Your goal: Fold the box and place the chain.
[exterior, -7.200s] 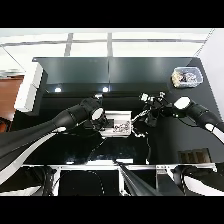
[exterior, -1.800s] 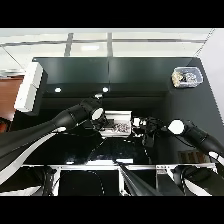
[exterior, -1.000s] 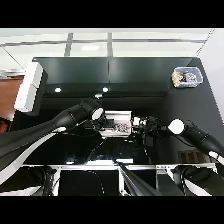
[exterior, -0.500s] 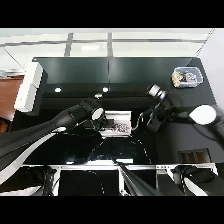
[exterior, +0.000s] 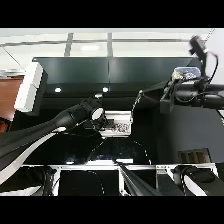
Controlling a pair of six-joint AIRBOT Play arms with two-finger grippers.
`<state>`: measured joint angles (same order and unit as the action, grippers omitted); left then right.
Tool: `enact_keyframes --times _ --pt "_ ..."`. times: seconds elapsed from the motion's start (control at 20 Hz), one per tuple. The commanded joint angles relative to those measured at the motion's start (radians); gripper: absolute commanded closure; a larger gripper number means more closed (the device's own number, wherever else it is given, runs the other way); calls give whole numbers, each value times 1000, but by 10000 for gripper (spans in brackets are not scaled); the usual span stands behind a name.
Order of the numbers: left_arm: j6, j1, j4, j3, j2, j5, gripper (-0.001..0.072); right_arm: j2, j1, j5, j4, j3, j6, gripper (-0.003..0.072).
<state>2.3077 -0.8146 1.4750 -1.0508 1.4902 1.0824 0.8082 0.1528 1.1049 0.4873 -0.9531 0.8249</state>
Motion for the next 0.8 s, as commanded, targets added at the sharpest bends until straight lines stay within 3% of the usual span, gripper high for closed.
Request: enact_keyframes --times 0.0,0.15,0.3,0.5,0.6,0.7,0.75 --pt "0 0 0 0 0 0 679 -1 -7 16 -251 -19 11 669" --pt "0 0 0 0 0 0 679 5 30 18 -187 4 41 669" --pt "-1 0 0 0 0 0 679 20 114 -4 -100 107 69 669" --pt "0 0 0 0 0 0 679 31 170 -151 5 269 139 668" --pt "0 0 0 0 0 0 679 34 169 -157 6 315 141 661" --pt "0 0 1 0 0 -1 679 34 169 -161 7 323 140 419" --pt "-1 0 0 0 0 -1 679 34 164 -169 14 322 140 422"
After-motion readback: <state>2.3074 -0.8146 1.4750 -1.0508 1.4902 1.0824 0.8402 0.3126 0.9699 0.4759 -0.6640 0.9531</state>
